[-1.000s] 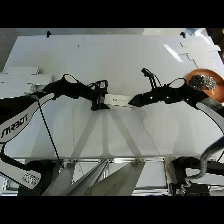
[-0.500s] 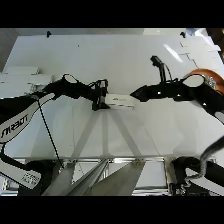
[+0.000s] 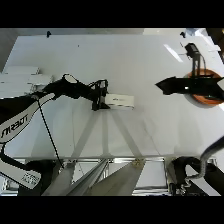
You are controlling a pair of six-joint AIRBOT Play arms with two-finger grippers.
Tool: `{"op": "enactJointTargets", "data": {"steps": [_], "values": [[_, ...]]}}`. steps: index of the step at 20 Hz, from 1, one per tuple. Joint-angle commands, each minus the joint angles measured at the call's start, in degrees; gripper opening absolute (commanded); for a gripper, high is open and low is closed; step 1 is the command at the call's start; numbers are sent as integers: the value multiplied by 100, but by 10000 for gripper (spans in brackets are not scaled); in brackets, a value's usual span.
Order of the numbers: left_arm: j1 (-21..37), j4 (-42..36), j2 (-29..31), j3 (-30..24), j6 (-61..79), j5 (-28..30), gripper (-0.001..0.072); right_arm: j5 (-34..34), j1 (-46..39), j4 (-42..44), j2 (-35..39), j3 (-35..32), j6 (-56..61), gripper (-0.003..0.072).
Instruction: Fold the box and place the chain.
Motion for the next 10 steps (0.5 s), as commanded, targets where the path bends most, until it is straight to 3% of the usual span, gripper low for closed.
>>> {"op": "enactJointTargets", "data": {"steps": [1,3,10], "values": [[-2,0,-4,-2,-2,7,278,-125,-363,-2000,109,4,1078,11],[0,0,-4,-2,-2,22,278,-184,-365,-2474,109,4,1071,11],[-2,0,-4,-2,-17,9,278,-267,-363,-2472,109,4,1073,12]]}}
